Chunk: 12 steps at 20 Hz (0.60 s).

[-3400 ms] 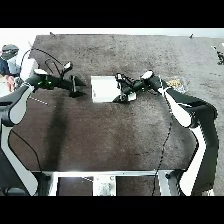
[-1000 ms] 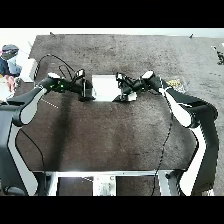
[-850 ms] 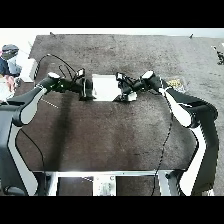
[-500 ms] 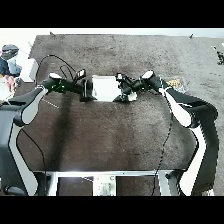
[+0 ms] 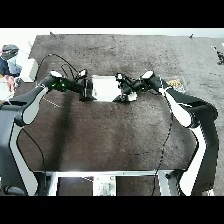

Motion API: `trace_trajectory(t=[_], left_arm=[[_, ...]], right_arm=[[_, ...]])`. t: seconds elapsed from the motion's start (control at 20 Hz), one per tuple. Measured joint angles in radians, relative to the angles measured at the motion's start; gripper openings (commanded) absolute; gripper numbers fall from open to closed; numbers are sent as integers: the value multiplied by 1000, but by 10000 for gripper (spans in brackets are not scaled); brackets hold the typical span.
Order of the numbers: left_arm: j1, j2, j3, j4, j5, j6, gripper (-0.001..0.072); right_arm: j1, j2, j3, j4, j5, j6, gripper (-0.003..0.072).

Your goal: Fold the box and place the chain.

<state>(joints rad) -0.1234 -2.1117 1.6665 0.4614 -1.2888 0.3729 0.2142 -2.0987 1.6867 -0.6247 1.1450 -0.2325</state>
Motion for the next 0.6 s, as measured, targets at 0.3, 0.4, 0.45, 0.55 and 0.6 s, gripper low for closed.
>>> trace_trajectory(t=[0.3, 0.4, 0.45, 0.55, 0.6], left_arm=[[1, 1, 7, 26, 7, -19, 720], [1, 2, 10, 35, 17, -23, 720], [1, 3, 13, 46, 25, -23, 720], [1, 3, 15, 64, 40, -23, 720], [1, 3, 16, 69, 43, -23, 720]], right_arm=[[0, 0, 0, 0, 0, 0, 442], [0, 0, 0, 0, -1, 3, 442], [0, 0, 0, 0, -1, 3, 441], [0, 0, 0, 0, -2, 3, 442], [0, 0, 0, 0, -2, 3, 441]])
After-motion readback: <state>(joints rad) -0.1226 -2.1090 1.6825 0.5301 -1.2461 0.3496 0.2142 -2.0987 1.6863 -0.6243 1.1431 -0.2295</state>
